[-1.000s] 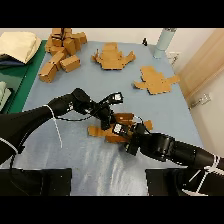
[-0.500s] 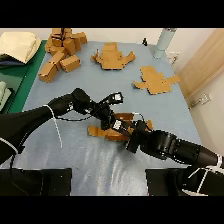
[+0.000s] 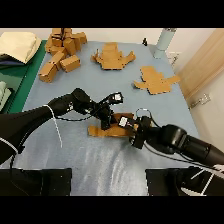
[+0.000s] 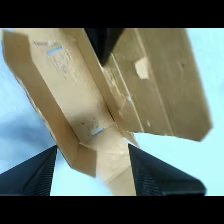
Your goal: Fold the box.
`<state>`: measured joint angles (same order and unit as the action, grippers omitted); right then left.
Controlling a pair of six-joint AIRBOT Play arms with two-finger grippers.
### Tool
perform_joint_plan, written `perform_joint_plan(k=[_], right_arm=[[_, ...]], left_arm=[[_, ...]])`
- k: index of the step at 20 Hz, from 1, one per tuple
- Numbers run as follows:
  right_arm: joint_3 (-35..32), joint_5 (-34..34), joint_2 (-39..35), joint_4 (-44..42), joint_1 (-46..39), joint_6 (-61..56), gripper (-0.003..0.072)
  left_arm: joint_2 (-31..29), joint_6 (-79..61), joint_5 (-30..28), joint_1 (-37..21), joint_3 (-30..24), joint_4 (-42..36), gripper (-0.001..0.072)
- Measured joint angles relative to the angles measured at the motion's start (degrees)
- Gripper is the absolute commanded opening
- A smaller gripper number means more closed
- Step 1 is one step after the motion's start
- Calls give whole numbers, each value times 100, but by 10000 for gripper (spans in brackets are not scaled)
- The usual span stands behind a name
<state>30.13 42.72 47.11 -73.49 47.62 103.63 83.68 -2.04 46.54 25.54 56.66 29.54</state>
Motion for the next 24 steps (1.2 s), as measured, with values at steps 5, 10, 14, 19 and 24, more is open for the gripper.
perform_joint_plan(k=[5,10,14,19,24], right_arm=[[-2,-216,103,-2500,-1657,3475,720],[232,-153,807,-3965,-2367,5506,720],[640,212,1440,-4400,-2557,6273,720],[874,726,1965,-4618,-2667,6612,720],[920,970,2181,-4710,-2715,6675,720]], left_arm=[[0,0,4,7,0,2,13],[0,0,4,7,0,2,14],[0,0,0,7,0,2,13],[0,0,0,13,0,2,14],[0,0,9,13,0,4,14]])
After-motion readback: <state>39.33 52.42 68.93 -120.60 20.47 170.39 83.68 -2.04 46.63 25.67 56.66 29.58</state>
